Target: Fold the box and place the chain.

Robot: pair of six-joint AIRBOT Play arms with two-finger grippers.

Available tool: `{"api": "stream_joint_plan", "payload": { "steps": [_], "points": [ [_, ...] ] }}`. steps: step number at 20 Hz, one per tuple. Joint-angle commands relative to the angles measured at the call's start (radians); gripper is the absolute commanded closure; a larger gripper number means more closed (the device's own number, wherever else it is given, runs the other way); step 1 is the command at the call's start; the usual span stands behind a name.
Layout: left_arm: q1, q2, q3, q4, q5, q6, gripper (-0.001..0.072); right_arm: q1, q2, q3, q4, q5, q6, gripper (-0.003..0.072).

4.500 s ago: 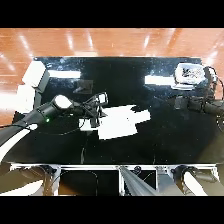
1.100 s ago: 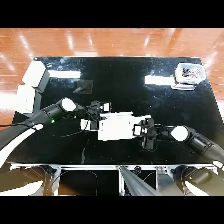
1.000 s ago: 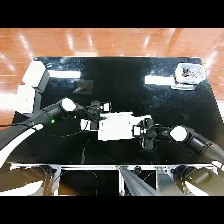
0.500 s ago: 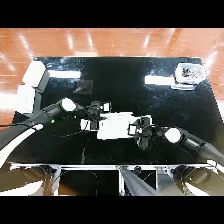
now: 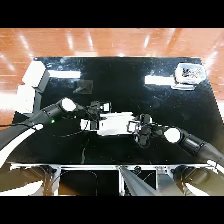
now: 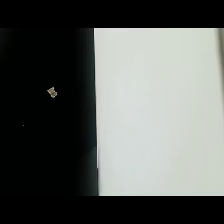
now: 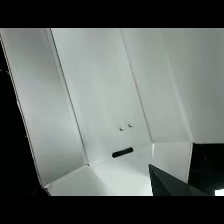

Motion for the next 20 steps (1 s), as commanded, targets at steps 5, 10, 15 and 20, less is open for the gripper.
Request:
{"api": "stream_joint_plan", "payload": {
  "steps": [5,10,15,20],
  "points": [
    [0.0,-0.001,0.001,0.0,-0.016,0.0,0.0685,-0.018,0.01,0.046,0.007,0.051,0.001,-0.0029],
    [0.0,-0.001,0.001,0.0,-0.016,0.0,0.0685,-0.105,0.01,0.078,0.032,0.052,0.0,-0.0029],
    [0.0,-0.001,0.001,0.0,-0.016,0.0,0.0685,-0.108,0.01,0.079,0.186,0.104,-0.164,-0.0029],
    [0.0,-0.001,0.001,0.0,-0.014,0.0,0.0685,-0.108,-0.001,0.078,0.282,0.159,-0.311,-0.0029]
  ]
}}
